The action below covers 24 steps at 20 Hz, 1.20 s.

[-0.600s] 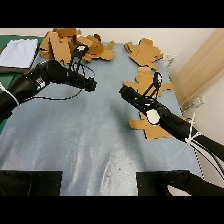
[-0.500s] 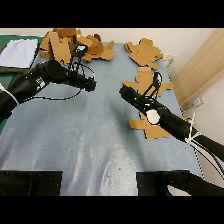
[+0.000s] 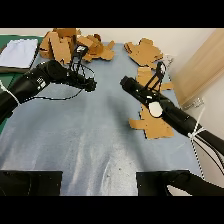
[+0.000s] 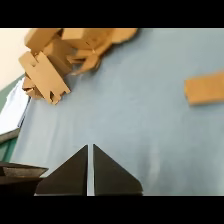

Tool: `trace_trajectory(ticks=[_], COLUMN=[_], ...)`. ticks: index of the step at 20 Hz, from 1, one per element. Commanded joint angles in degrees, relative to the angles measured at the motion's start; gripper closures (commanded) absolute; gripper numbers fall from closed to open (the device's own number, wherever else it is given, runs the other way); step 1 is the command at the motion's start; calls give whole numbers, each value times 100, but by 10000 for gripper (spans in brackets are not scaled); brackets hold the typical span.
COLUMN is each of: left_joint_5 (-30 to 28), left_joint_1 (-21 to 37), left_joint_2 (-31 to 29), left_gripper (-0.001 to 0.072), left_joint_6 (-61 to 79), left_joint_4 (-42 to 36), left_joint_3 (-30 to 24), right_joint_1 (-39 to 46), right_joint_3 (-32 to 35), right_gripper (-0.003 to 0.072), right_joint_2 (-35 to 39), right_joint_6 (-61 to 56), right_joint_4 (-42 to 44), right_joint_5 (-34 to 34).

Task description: Fold the box.

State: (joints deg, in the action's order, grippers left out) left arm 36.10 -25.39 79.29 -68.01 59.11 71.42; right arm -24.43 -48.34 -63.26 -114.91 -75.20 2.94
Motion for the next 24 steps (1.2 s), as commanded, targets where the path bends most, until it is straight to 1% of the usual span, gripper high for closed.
trace_trajectory(ticks=[1,2,4,5,9,13,14,15,16,17,18,20,21,24], left_joint_5=[0,0,-2,2,0,2,0,0,0,0,2,0,-2,-9], left_joint_1=[4,4,4,2,4,4,2,4,4,4,2,4,7,2], left_joint_2=[2,2,2,2,2,2,2,2,2,2,2,2,2,2], left_gripper=[379,379,380,380,379,379,379,379,379,380,380,379,379,379], left_joint_6=[2,2,0,0,0,2,0,0,2,0,2,2,2,2], left_joint_4=[2,2,2,2,2,2,2,2,2,2,2,2,2,2], left_joint_3=[0,0,0,0,0,0,0,0,0,0,0,0,0,0], right_joint_1=[533,859,1694,2151,3689,4754,4944,5097,5217,5320,5410,5626,5729,5987], right_joint_3=[-1309,-1659,-2035,-2050,-2048,-2041,-2041,-2044,-2044,-2044,-2044,-2044,-2044,-2044], right_gripper=[557,512,512,512,512,509,425,365,363,309,277,275,275,271], right_joint_2=[-192,-326,-557,-634,-975,-1331,-1423,-1519,-1604,-1676,-1714,-1740,-1738,-1738], right_joint_6=[678,680,883,1080,2046,3108,3456,3777,4063,4214,4266,4293,4291,4188], right_joint_4=[-1493,-1777,-1910,-1827,-890,479,866,1191,1399,1453,1429,1307,1045,-146], right_joint_5=[2072,2706,3626,3904,4909,5617,5873,6151,6347,6463,6505,6555,6642,7340])
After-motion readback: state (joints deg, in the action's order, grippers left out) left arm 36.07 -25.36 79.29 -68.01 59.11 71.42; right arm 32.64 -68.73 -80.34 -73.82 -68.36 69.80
